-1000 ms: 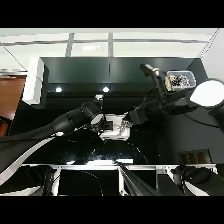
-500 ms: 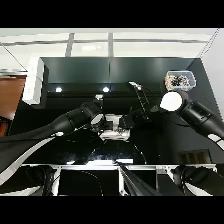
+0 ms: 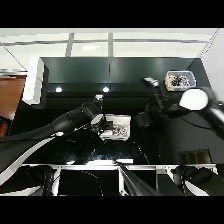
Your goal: Fold the box and place the chain.
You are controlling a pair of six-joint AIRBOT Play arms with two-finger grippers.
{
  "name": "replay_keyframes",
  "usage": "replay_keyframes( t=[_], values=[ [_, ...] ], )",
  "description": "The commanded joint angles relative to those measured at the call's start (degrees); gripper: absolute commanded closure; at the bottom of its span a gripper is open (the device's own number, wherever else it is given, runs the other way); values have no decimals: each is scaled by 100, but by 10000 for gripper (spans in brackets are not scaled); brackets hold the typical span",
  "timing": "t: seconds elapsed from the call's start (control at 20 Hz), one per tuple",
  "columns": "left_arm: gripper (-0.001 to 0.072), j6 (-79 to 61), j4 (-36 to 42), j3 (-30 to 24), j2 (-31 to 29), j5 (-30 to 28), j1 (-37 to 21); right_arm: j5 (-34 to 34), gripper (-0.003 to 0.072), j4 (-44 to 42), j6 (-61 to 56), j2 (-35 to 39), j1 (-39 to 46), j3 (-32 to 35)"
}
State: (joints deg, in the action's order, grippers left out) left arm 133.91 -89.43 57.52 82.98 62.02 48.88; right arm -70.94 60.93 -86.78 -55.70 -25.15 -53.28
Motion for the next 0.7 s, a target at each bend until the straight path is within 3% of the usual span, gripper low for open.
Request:
replay_keyframes(
  t=[0.0,0.25,0.3,0.4,0.45,0.65],
  values=[
    [686,-7,-2,-2,0,7,-2,-382,414,1067,2,892,586,59],
    [684,35,-9,94,-2,-4,-13,-343,414,1110,24,1137,811,120],
    [598,96,-7,166,-2,7,-20,-341,414,1115,31,1137,811,122],
    [178,133,-13,372,-11,181,-17,-289,415,1115,46,1137,811,122],
    [125,101,-17,483,-48,317,-17,-229,415,1115,46,1137,811,122],
    [125,-1202,-33,549,-734,584,-17,-216,414,1110,44,1137,811,122]
  ],
)
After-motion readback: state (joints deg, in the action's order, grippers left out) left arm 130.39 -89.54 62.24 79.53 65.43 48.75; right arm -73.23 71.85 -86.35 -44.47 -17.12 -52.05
